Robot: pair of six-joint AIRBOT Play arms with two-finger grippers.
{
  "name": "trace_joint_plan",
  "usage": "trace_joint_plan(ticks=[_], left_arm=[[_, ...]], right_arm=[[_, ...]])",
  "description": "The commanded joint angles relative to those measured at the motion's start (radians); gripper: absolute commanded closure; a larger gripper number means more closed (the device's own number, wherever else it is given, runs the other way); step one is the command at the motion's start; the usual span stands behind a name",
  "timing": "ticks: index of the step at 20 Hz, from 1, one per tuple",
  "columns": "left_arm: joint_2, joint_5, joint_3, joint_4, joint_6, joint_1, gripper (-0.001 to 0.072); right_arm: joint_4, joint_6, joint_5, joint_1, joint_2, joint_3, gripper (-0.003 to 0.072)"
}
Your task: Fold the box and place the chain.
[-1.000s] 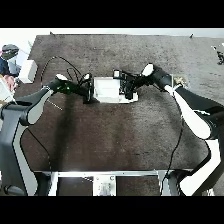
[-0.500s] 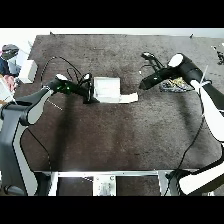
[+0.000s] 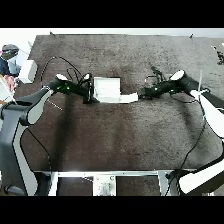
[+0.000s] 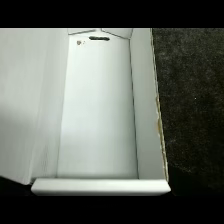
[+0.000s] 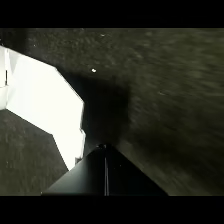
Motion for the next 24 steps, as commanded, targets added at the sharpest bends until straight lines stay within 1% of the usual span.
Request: trace_joint_plan(ticks=[1,3,4,5,6,7,9,10,11,15,17,20,21,22,24], left_arm=[[0.000,0.000,0.001,0.000,0.000,0.000,0.0315],[0.000,0.000,0.001,0.000,0.000,0.000,0.0315],[0.000,0.000,0.001,0.000,0.000,0.000,0.0315],[0.000,0.000,0.001,0.000,0.000,0.000,0.0315],[0.000,0.000,0.001,0.000,0.000,0.000,0.0315],[0.000,0.000,0.001,0.000,0.000,0.000,0.0315],[0.000,0.000,0.001,0.000,0.000,0.000,0.0315],[0.000,0.000,0.001,0.000,0.000,0.000,0.0315],[0.000,0.000,0.001,0.000,0.000,0.000,0.0315],[0.000,0.000,0.001,0.000,0.000,0.000,0.0315],[0.000,0.000,0.001,0.000,0.000,0.000,0.0315],[0.000,0.000,0.001,0.000,0.000,0.000,0.0315],[0.000,0.000,0.001,0.000,0.000,0.000,0.0315],[0.000,0.000,0.001,0.000,0.000,0.000,0.0315],[0.000,0.000,0.001,0.000,0.000,0.000,0.0315]], right_arm=[[0.191,-0.135,-0.014,0.021,-0.051,-0.024,0.0678],[0.328,-0.203,0.016,0.035,-0.048,-0.024,0.0677],[0.352,-0.204,0.027,0.044,-0.044,-0.024,0.0677],[0.354,-0.203,0.028,0.055,-0.039,-0.024,0.0630],[0.357,-0.199,0.022,0.064,-0.032,-0.024,0.0449],[0.362,-0.200,0.018,0.072,-0.029,-0.024,0.0435],[0.385,-0.200,0.016,0.088,-0.029,-0.021,0.0430],[0.403,-0.200,0.016,0.092,-0.029,-0.021,0.0236],[0.421,-0.200,0.015,0.092,-0.029,-0.021,0.0143],[0.436,-0.199,0.017,0.093,-0.029,0.008,0.0142],[0.414,-0.159,0.011,0.108,-0.029,0.039,0.0143],[0.207,-0.008,0.004,0.167,-0.034,0.115,0.0148],[0.163,0.024,0.005,0.183,-0.034,0.138,0.0243],[0.143,0.050,0.004,0.197,-0.034,0.157,0.0269],[0.101,0.104,0.005,0.219,-0.034,0.182,0.0268]])
